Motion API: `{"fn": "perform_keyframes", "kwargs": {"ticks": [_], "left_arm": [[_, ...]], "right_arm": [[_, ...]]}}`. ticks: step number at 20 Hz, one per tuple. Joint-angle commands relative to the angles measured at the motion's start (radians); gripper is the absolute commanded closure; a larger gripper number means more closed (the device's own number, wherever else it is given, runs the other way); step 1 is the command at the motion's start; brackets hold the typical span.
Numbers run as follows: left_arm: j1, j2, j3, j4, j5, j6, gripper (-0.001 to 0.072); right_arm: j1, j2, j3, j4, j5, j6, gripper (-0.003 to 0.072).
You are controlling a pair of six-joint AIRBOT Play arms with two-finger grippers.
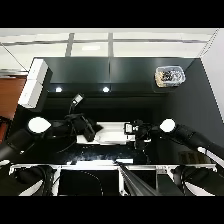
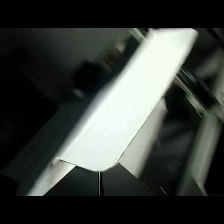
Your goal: Fold the box and place the chain.
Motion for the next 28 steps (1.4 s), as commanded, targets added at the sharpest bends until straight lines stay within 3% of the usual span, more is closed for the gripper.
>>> {"fn": "perform_keyframes", "kwargs": {"ticks": [1,7,11,13,15,20,22,23,25,28], "left_arm": [[-0.064,-0.099,-0.011,-0.108,0.312,0.099,0.0683],[-0.067,-0.214,-0.006,-0.087,0.171,0.158,0.0683],[-0.053,-0.212,0.016,0.007,0.156,0.158,0.0684],[-0.026,-0.178,0.053,0.083,0.122,0.146,0.0684],[0.023,-0.112,0.083,0.188,0.027,0.142,0.0684],[0.204,0.132,0.084,0.517,-0.244,0.042,0.0683],[0.253,0.177,0.067,0.595,-0.29,0.072,0.0683],[0.257,0.177,0.051,0.604,-0.297,0.115,0.0653],[0.231,0.159,0.014,0.6,-0.282,0.338,0.0002],[0.151,0.077,0.009,0.541,-0.229,0.424,-0.0002]], "right_arm": [[0.0,0.0,0.001,0.0,0.0,0.0,0.0258],[0.0,0.0,0.001,0.0,0.0,0.0,0.0258],[0.0,0.0,0.001,0.0,0.0,0.0,0.0258],[0.0,0.0,0.001,0.0,0.001,0.0,0.0258],[0.0,0.0,0.001,0.0,0.001,0.0,0.0258],[0.0,0.0,0.001,0.0,0.001,0.0,0.0258],[0.0,0.0,0.001,0.0,0.001,0.0,0.0258],[0.0,0.0,0.001,0.0,0.001,0.0,0.0258],[0.0,0.0,0.001,0.0,0.001,0.0,0.0258],[0.0,0.0,0.001,0.0,0.001,0.0,0.0257]]}}
